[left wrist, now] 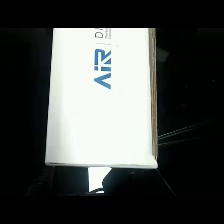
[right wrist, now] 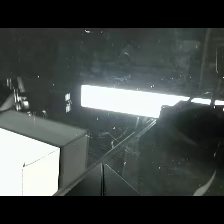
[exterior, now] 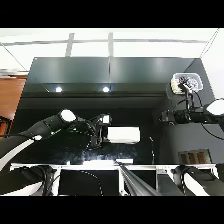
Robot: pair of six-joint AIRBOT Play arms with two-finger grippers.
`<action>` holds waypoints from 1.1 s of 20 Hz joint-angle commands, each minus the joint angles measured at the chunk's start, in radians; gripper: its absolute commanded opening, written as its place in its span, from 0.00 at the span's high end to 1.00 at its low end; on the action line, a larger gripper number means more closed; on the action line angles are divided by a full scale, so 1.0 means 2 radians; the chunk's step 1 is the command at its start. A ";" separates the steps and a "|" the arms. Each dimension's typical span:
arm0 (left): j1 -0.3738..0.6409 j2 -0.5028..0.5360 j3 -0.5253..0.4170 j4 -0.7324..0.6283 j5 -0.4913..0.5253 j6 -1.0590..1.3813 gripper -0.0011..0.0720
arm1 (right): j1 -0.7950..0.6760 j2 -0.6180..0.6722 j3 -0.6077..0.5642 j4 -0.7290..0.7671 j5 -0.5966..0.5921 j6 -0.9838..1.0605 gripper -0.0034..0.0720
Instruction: Fold the box and place the chain.
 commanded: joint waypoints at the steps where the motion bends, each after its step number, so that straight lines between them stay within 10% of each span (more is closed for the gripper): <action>1: 0.000 0.000 0.001 0.000 0.000 0.001 0.52 | 0.000 0.000 0.000 0.000 0.008 0.002 0.95; 5: 0.000 0.000 0.001 0.000 -0.001 0.001 0.50 | 0.000 0.000 0.000 0.000 0.011 0.003 0.95; 6: 0.000 0.000 0.001 0.001 -0.002 -0.001 0.37 | 0.000 0.000 0.000 0.000 0.011 0.003 0.95; 7: 0.001 0.001 0.001 0.003 -0.012 -0.003 0.00 | 0.000 0.000 0.000 0.000 0.011 0.003 0.95; 17: 0.001 0.128 0.002 0.108 -0.020 -0.107 0.01 | -0.023 0.000 0.000 -0.012 -0.001 0.003 0.95; 22: -0.045 0.103 0.048 0.080 0.016 -0.149 0.01 | -0.069 0.000 0.000 -0.012 -0.001 0.003 0.95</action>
